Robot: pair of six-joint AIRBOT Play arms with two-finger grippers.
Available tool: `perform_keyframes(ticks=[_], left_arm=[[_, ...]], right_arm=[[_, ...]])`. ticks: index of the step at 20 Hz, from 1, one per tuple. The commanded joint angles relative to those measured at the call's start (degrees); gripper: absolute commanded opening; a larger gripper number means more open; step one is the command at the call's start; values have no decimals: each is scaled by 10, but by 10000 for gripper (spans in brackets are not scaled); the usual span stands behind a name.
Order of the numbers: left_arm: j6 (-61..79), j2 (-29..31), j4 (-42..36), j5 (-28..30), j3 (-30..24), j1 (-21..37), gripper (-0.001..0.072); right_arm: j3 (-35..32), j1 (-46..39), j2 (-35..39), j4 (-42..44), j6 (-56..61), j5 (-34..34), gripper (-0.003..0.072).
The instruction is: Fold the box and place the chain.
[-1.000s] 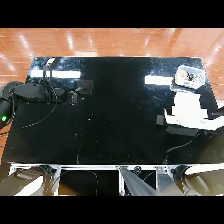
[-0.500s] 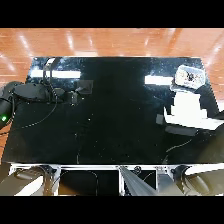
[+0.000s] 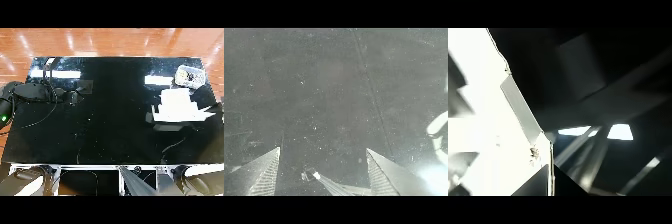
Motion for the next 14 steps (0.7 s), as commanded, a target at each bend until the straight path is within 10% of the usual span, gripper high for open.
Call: perform_keyframes(ticks=[1,6,14], left_arm=[[0,0,0,-1,0,0,628],[0,0,0,-28,0,0,628],[-14,-1,-2,-10,-2,-6,628]], right_arm=[[-70,93,44,77,-6,6,40],[-177,309,146,98,-34,-81,39],[-475,531,491,217,-21,-541,40]])
